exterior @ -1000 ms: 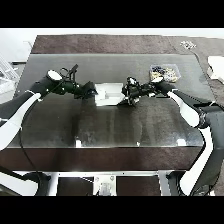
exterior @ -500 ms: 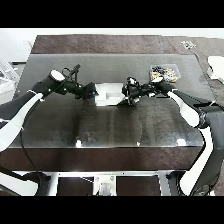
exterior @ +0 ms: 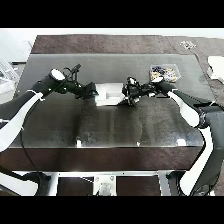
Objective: Fold the box and place the chain.
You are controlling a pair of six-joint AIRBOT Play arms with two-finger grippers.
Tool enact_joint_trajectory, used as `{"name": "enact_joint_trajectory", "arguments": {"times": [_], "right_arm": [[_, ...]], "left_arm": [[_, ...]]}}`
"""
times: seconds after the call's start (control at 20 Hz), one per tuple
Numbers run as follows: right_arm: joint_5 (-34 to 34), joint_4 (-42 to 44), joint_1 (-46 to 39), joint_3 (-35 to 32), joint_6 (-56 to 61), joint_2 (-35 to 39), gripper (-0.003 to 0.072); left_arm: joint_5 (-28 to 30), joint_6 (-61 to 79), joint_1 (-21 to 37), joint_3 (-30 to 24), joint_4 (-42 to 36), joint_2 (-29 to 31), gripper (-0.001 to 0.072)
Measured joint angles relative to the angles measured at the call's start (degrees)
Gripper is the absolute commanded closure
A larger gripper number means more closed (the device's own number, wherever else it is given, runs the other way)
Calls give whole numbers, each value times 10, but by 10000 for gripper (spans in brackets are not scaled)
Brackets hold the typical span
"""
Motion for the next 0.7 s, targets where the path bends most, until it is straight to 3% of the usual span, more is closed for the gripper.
{"name": "enact_joint_trajectory", "arguments": {"times": [0.7], "right_arm": [[0, 0, 0, 0, 0, 0, 170]], "left_arm": [[-27, -18, 1, 8, 57, 1, 416]]}}
